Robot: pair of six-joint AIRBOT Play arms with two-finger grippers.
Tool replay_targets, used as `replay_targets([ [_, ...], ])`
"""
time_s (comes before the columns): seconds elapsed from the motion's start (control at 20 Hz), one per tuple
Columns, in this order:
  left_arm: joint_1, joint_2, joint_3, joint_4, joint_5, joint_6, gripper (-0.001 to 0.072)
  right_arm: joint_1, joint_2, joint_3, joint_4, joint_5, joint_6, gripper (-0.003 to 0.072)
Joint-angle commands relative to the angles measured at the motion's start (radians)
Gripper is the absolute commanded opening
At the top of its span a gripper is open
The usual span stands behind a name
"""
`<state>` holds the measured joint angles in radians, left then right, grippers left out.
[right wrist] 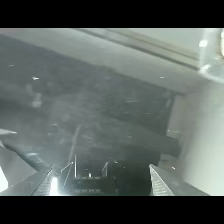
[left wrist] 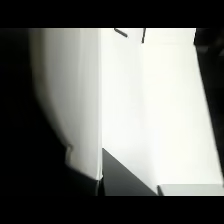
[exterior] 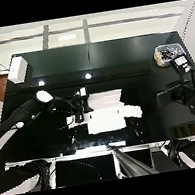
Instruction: Fold the box and place the chain.
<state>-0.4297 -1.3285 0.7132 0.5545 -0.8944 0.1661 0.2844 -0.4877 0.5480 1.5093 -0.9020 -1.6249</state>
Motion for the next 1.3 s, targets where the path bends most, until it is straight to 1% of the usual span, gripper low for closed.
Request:
replay_targets([
  [0.0,-0.002,-0.001,-0.043,0.035,0.031,0.036,0.0028,0.014,0.0,-0.049,0.134,0.06,-0.165,0.0694],
  [0.1,-0.002,-0.001,-0.06,0.037,0.073,0.04,0.0028,0.034,0.0,-0.109,0.256,0.143,-0.283,0.0694],
  [0.2,-0.002,-0.001,-0.06,0.04,0.103,0.04,0.0029,0.063,0.0,-0.17,0.358,0.175,-0.445,0.0694],
  [0.3,-0.002,-0.004,-0.06,0.04,0.105,0.04,0.0029,0.092,0.0,-0.217,0.396,0.182,-0.519,0.0694],
  [0.45,-0.002,-0.016,-0.059,0.044,0.097,0.041,0.003,0.131,0.0,-0.269,0.409,0.192,-0.527,0.0694],
  [0.6,-0.002,-0.016,-0.059,0.08,0.089,0.04,0.0029,0.156,0.0,-0.281,0.409,0.193,-0.542,0.0694],
  [0.7,-0.002,-0.016,-0.059,0.116,0.077,0.04,0.003,0.175,0.0,-0.281,0.408,0.192,-0.595,0.0694],
  [0.85,-0.002,-0.017,-0.059,0.114,0.079,0.04,0.0029,0.207,-0.011,-0.281,0.409,0.193,-0.682,0.0694],
  [0.95,-0.002,-0.017,-0.059,0.114,0.079,0.04,0.003,0.227,-0.047,-0.281,0.409,0.213,-0.707,0.0694],
  [1.05,-0.002,-0.017,-0.059,0.114,0.079,0.04,0.003,0.256,-0.092,-0.281,0.417,0.274,-0.747,0.0694],
  [1.15,-0.002,-0.017,-0.059,0.114,0.079,0.04,0.003,0.301,-0.142,-0.281,0.469,0.321,-0.832,0.0694],
  [1.25,-0.002,-0.017,-0.059,0.114,0.079,0.04,0.003,0.351,-0.205,-0.281,0.514,0.34,-0.92,0.0694],
])
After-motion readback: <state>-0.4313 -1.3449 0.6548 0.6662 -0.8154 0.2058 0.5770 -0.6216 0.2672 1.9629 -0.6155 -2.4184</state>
